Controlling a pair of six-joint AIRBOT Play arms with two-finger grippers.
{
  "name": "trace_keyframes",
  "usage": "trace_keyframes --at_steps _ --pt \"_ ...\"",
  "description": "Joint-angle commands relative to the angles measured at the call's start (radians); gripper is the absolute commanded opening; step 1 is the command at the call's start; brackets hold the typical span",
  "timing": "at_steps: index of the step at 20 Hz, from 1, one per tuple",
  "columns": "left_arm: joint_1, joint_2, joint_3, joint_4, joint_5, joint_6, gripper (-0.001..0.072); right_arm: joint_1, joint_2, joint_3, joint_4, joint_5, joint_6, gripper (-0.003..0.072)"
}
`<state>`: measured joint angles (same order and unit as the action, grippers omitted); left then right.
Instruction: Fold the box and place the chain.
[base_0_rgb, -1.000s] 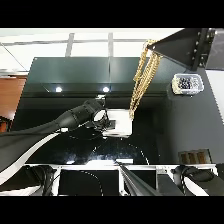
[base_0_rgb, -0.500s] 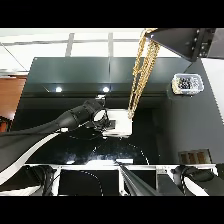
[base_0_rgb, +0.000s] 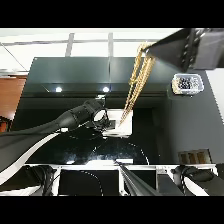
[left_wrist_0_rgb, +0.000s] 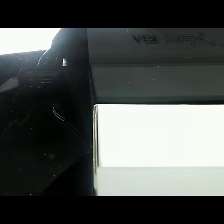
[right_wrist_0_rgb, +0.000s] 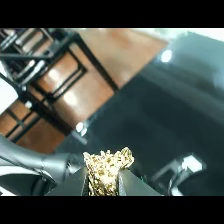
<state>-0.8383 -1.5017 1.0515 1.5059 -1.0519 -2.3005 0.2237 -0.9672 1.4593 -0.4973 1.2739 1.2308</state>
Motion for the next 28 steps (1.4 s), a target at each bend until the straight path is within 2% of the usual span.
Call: trace_keyframes --at_steps 1,5,9,13,15,19,23,25,26,27,28 --pt "0.0 0.0 0.001 0.0 0.0 0.0 0.0029 0.019 -0.001 -0.124 -0.011 0.003 0.003 0.0004" --pt "0.0 0.0 0.001 0.0 0.0 0.0 0.003 0.101 -0.003 -0.292 -0.043 -0.051 0.004 0.0004" --pt "0.0 0.0 0.001 0.0 0.0 0.0 0.003 0.152 -0.003 -0.403 -0.26 -0.129 0.09 0.0003" --pt "0.0 0.0 0.001 0.0 0.0 0.0 0.003 0.168 -0.004 -0.496 -0.271 -0.138 0.117 0.0003" --pt "0.0 0.0 0.001 0.0 0.0 0.0 0.003 0.198 -0.015 -0.544 -0.266 -0.181 0.127 0.0003" --pt "0.0 0.0 0.0 0.0 0.0 0.0 0.003 0.261 -0.069 -0.573 -0.266 -0.247 0.127 0.0004" --pt "0.0 0.0 0.0 0.0 -0.002 0.0 0.003 0.263 -0.102 -0.573 -0.389 -0.286 0.17 0.0004" --pt "0.0 0.0 0.0 0.0 -0.004 0.001 0.003 0.264 -0.108 -0.573 -0.389 -0.286 0.176 0.0005" --pt "0.0 0.0 0.0 0.0 -0.006 0.001 0.003 0.267 -0.109 -0.573 -0.383 -0.28 0.179 0.0043" --pt "0.0 0.0 0.0 -0.001 -0.006 0.001 0.003 0.27 -0.109 -0.572 -0.383 -0.279 0.204 0.024" --pt "0.0 0.0 0.0 -0.004 -0.003 0.001 0.003 0.27 -0.109 -0.572 -0.382 -0.278 0.224 0.033"
